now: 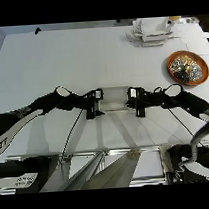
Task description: Fold the box and place the chain.
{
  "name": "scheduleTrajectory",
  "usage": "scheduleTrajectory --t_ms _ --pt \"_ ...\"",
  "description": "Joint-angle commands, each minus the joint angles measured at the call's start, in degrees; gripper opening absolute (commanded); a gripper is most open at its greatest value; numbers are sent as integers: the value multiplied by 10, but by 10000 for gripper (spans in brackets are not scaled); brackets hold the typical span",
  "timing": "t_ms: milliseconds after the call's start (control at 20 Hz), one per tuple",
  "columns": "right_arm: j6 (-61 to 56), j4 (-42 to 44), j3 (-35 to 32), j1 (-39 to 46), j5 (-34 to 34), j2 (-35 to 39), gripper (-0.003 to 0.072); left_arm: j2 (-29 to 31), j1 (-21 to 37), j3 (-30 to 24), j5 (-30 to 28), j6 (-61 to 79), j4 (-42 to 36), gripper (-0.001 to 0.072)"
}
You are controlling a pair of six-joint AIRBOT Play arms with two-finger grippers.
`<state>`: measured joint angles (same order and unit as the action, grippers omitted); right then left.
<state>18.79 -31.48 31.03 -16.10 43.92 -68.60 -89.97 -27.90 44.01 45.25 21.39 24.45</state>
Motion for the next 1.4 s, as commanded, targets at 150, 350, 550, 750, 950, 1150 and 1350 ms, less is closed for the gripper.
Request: scheduleTrajectory --t_ms 150,350,550,750,950,1150,1350 --pt "42 16 0 -16 -20 -25 241 0 0 0 0 0 0 154" --pt "42 15 0 -16 -31 -32 495 0 0 0 0 0 0 154" --pt "42 15 0 -16 -29 -36 560 0 0 0 0 0 0 154" --pt "-35 -31 0 -16 -26 -17 402 0 0 0 0 0 0 154" --pt "-286 -173 0 -15 -27 40 111 0 0 0 0 0 0 154" --pt "-523 -265 0 -11 -51 99 15 0 0 0 0 0 0 154" --pt "-798 -343 0 85 -45 126 15 0 0 0 0 0 0 154"
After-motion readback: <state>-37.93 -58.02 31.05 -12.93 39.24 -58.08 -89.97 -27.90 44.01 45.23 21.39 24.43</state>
